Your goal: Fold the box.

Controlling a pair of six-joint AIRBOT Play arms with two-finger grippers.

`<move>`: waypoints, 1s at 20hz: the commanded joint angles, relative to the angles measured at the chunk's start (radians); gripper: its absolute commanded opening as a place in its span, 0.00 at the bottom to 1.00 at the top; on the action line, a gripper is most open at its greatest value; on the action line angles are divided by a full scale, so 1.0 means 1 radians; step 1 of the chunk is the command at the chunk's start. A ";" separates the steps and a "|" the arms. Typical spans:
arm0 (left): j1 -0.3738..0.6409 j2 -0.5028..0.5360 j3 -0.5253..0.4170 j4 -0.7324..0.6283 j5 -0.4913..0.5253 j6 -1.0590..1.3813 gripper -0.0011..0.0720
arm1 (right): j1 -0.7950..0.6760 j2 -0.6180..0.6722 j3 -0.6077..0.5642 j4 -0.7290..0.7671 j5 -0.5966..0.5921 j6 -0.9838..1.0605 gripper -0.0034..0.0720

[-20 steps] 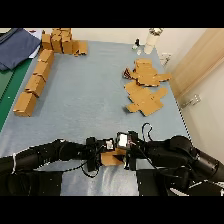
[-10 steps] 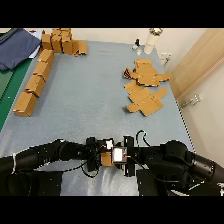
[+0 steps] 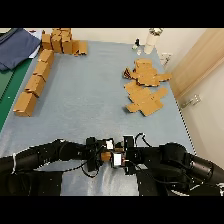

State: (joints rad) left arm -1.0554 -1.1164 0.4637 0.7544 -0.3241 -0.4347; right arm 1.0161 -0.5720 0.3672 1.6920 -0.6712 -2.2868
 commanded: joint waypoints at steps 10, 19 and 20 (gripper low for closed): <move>-0.001 0.000 0.001 0.000 0.000 0.001 0.67 | 0.034 0.029 0.000 -0.058 0.016 0.001 0.41; 0.000 0.000 0.001 0.001 0.000 0.000 0.67 | 0.037 -0.015 -0.003 -0.053 -0.002 0.001 0.40; 0.000 0.000 0.001 0.001 0.000 0.000 0.67 | 0.037 -0.033 -0.003 -0.049 0.001 0.001 0.40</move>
